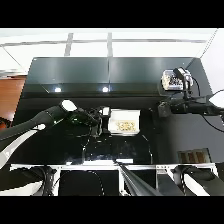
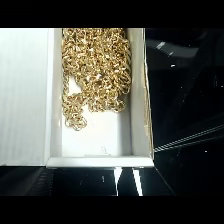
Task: Fold the box and place the chain.
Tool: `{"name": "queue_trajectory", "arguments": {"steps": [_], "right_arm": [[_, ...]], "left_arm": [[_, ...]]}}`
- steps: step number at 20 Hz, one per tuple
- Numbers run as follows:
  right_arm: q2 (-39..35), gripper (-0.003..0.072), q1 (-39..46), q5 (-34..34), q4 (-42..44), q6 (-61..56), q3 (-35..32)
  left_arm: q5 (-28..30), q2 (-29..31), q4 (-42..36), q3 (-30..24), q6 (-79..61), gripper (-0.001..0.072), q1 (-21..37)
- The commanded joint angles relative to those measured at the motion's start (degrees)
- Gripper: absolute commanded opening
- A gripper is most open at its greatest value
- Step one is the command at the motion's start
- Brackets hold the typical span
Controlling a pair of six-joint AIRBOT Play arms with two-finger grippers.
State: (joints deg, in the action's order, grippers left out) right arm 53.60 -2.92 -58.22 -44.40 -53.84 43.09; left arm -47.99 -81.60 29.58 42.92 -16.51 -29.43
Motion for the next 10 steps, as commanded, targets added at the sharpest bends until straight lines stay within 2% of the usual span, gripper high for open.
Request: {"name": "queue_trajectory", "arguments": {"steps": [1,3,5,7,10], "right_arm": [[2.29,0.072,-5.22,13.75,0.98,-8.7,0.0],[5.75,0.072,-8.66,22.16,3.93,-8.7,0.0],[9.86,0.072,-10.97,24.83,4.28,-8.24,0.09],[12.92,0.072,-11.37,19.3,4.28,-3.98,0.09],[12.61,0.072,-11.3,4.61,3.19,12.48,2.34]], "left_arm": [[0.52,-0.07,1.92,0.02,0.39,0.039,-0.94],[0.7,-0.04,1.95,0.02,0.52,0.039,-0.98],[1.07,-0.04,1.92,0.02,0.92,0.039,-0.98],[1.07,-0.04,1.92,0.02,0.92,0.039,-0.98],[1.07,-0.04,1.92,0.02,0.92,0.039,-0.98]]}}
